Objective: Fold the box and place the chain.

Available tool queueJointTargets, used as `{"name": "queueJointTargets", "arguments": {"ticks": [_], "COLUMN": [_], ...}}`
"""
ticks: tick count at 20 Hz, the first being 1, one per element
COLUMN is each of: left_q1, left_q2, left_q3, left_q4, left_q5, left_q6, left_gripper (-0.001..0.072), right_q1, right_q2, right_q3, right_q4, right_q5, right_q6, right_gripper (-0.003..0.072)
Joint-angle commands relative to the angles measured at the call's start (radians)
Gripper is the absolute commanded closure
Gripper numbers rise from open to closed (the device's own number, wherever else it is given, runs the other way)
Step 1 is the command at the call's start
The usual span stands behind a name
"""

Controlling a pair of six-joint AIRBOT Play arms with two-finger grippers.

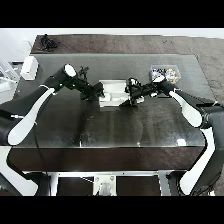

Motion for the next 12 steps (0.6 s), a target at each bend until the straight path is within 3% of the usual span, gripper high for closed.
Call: {"name": "queueJointTargets", "arguments": {"ticks": [1,12], "left_q1": [0.0,-0.015], "left_q2": [-0.023,-0.053], "left_q3": [0.03,0.121], "left_q4": [0.012,0.139], "left_q5": [-0.008,-0.092], "left_q6": [-0.009,-0.082], "left_gripper": [0.029,0.0291], "right_q1": [0.001,0.001], "right_q2": [-0.001,-0.001], "right_q3": [0.0,0.0], "right_q4": [0.001,0.001], "right_q5": [0.0,0.0], "right_q6": [0.0,0.0], "right_gripper": [0.012,0.0121]}}
